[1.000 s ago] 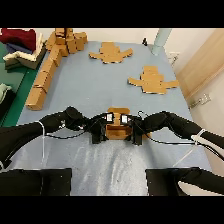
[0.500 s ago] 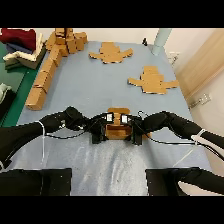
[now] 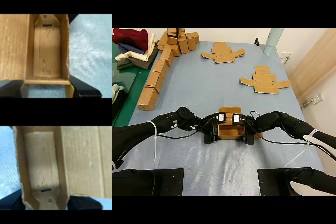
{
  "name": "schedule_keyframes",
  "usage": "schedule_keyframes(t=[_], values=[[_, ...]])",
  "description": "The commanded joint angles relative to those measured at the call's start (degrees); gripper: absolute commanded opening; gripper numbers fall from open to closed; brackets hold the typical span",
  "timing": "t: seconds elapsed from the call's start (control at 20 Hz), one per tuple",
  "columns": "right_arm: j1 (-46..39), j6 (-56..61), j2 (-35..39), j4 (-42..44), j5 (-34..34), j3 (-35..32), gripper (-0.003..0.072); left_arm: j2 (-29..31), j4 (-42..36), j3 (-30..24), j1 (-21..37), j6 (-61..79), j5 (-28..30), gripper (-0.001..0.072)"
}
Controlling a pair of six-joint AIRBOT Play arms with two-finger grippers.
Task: Fold the box.
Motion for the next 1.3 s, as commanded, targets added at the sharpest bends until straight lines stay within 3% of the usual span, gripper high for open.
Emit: schedule_keyframes(t=[0.0,0.25,0.4,0.5,0.65,0.85,1.05,1.15,1.2,1.25], values=[[-0.02,2.97,2.78,-2.49,-2.86,0.04,0.072,-0.02,0.15,0.04,0.02,0.13,-0.11,0.0516],[-0.02,19.39,13.29,-16.98,-9.42,0.04,0.072,-0.02,0.15,0.04,0.02,0.13,-0.13,0.0516],[0.0,29.53,20.79,-19.5,-15.78,0.04,0.0712,-0.02,0.15,0.04,0.02,0.13,-0.13,0.0516],[0.0,46.88,25.16,-19.41,-17.62,0.02,0.0702,-0.02,0.15,0.04,0.02,0.13,-0.13,0.0516],[0.04,73.66,28.39,-15.85,-17.2,0.02,0.0703,-0.02,0.15,0.04,0.02,0.13,-0.13,0.0516],[0.04,78.71,28.46,-4.28,-15.93,0.02,0.0703,-0.02,0.15,0.04,0.02,0.13,-0.13,0.0516],[0.04,80.06,28.44,-1.09,-5.86,0.02,0.0704,-0.02,0.15,0.04,0.02,0.13,-0.09,0.0516],[0.04,89.31,28.35,1.01,-2.32,0.04,0.0703,-0.02,0.15,0.04,0.02,0.13,-0.09,0.0516],[0.04,94.92,28.24,1.07,-1.49,0.04,0.0644,-0.02,0.15,0.04,0.02,0.13,-0.09,0.0516],[0.04,98.99,27.69,1.14,-1.44,0.04,0.046,-0.02,0.15,0.04,0.02,0.13,-0.11,0.0516]])
